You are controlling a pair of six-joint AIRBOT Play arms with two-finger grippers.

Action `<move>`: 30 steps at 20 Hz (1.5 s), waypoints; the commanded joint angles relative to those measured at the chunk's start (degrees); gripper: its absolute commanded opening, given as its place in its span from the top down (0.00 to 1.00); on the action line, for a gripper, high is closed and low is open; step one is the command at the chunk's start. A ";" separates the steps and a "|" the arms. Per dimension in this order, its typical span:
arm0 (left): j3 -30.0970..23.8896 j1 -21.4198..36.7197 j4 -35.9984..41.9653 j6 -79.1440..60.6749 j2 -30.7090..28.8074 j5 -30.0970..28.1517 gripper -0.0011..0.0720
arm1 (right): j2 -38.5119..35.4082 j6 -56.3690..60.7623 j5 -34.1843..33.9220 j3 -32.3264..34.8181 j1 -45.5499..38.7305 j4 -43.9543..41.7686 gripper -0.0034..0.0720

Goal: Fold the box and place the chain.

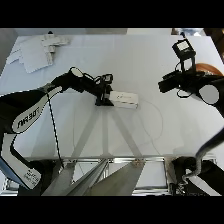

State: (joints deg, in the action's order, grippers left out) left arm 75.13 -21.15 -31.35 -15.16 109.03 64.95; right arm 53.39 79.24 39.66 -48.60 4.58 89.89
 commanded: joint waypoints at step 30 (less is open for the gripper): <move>-0.02 19.87 -24.44 62.62 -37.03 -31.74 0.97 | -0.04 0.66 -0.04 -0.07 0.00 1.16 0.94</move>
State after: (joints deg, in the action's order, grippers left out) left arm 75.09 -6.61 -42.98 33.26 73.21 34.48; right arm 53.39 79.88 39.62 -48.60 4.58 91.07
